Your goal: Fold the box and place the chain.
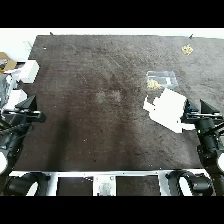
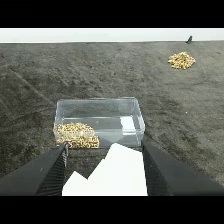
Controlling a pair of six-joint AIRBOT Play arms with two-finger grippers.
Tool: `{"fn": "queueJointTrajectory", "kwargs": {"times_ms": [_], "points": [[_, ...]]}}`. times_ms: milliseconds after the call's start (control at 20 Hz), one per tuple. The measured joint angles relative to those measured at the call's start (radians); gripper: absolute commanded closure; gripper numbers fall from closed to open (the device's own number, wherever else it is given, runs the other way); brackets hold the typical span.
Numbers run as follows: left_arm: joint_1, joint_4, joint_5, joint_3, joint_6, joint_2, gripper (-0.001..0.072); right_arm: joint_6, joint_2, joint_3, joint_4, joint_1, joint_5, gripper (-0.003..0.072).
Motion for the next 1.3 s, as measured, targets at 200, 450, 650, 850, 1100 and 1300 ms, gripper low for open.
{"fn": "queueJointTrajectory", "kwargs": {"times_ms": [200, 450, 650, 850, 1100, 1300], "points": [[0.000, 0.000, 0.000, 0.000, 0.000, 0.000, 0.0697, 0.000, 0.000, 0.000, -0.012, 0.000, 0.000, 0.0179], [0.000, 0.000, 0.000, 0.000, 0.000, 0.000, 0.0697, 0.000, -0.002, 0.002, -0.050, 0.000, 0.004, 0.0180], [0.000, 0.000, 0.000, 0.000, 0.000, 0.000, 0.0697, 0.000, -0.073, 0.056, -0.061, 0.000, 0.004, 0.0180], [0.000, 0.000, 0.000, 0.000, 0.000, 0.000, 0.0697, 0.021, -0.250, 0.182, -0.064, -0.018, 0.007, 0.0240], [0.000, 0.000, 0.000, 0.000, 0.000, 0.000, 0.0697, 0.161, -0.466, 0.343, -0.131, -0.219, 0.150, 0.0239], [0.000, 0.000, 0.000, 0.000, 0.000, 0.000, 0.0697, 0.642, -0.576, 0.459, -0.597, -0.458, 0.443, 0.0180]]}}
